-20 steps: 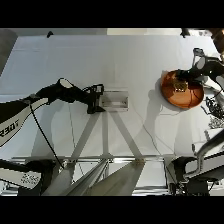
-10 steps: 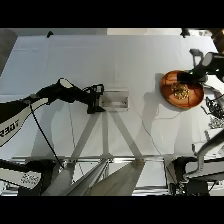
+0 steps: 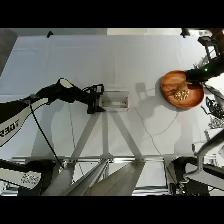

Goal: Fold the box and place the chain.

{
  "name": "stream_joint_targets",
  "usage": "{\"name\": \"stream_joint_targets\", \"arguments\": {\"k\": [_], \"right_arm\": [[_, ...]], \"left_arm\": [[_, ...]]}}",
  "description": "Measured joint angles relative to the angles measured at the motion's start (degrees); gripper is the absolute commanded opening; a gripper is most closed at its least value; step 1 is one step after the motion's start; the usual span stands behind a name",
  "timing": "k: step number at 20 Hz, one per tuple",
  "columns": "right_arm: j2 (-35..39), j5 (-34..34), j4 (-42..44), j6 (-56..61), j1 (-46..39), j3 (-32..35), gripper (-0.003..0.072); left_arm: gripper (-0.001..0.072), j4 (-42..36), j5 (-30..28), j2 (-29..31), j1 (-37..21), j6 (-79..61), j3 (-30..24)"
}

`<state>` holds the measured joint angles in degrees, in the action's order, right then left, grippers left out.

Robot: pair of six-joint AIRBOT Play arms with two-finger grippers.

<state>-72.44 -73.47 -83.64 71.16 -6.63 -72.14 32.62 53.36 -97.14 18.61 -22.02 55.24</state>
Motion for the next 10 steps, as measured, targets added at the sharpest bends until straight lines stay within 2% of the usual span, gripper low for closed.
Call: {"name": "stream_joint_targets", "arguments": {"k": [5, 10], "right_arm": [[4.2, -3.5, 2.1, 0.7, 10.4, 1.0, 0.0008], [5.1, -0.1, 2.9, 3.1, 22.1, 1.2, 0.0008]], "left_arm": [[0.0158, 0.0, 0.0, 0.0, 0.0, 0.0, 0.0], [0.0158, 0.0, 0.0, 0.0, 0.0, 0.0, 0.0]]}}
